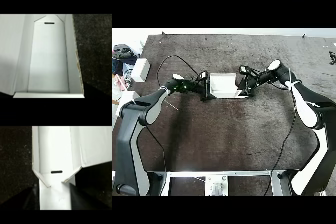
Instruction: Fold the box and place the chain.
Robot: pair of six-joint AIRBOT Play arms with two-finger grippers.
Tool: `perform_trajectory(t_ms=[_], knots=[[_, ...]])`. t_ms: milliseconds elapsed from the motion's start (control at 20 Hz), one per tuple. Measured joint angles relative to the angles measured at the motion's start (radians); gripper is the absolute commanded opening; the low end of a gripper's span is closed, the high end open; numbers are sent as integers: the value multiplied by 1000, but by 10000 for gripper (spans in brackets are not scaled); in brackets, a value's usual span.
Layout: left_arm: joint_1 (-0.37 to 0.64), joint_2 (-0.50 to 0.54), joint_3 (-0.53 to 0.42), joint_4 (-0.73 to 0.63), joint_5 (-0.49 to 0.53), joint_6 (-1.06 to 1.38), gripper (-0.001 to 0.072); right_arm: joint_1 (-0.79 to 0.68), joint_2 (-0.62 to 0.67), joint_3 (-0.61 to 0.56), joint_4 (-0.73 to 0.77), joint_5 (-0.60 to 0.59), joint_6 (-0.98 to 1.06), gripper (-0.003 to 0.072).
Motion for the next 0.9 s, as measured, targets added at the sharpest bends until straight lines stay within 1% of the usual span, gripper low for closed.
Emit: perform_trajectory(t_ms=[100,150,200,250,350,400,750,800,850,900], knots=[[0,0,0,-5,1,0,353,13,-5,0,-2,-22,-1,343],[0,0,0,-6,1,0,353,20,-6,0,-3,-23,-1,264],[0,0,0,-7,1,0,353,27,-7,0,-3,-31,-3,119],[1,0,0,-7,1,0,353,33,-8,0,-5,-38,-3,96],[1,0,0,-8,2,-1,353,43,-9,0,-4,-58,-3,97],[1,0,0,-9,0,-1,353,48,-10,0,-2,-60,-3,113],[1,0,0,-13,0,-1,353,55,-17,0,59,-92,-3,118],[1,0,0,-10,0,-1,353,55,-22,0,67,-92,-3,267],[1,0,0,-10,-2,0,353,55,-27,0,76,-92,-3,354],[1,0,0,-10,-2,0,353,56,-34,0,84,-94,-3,292]])
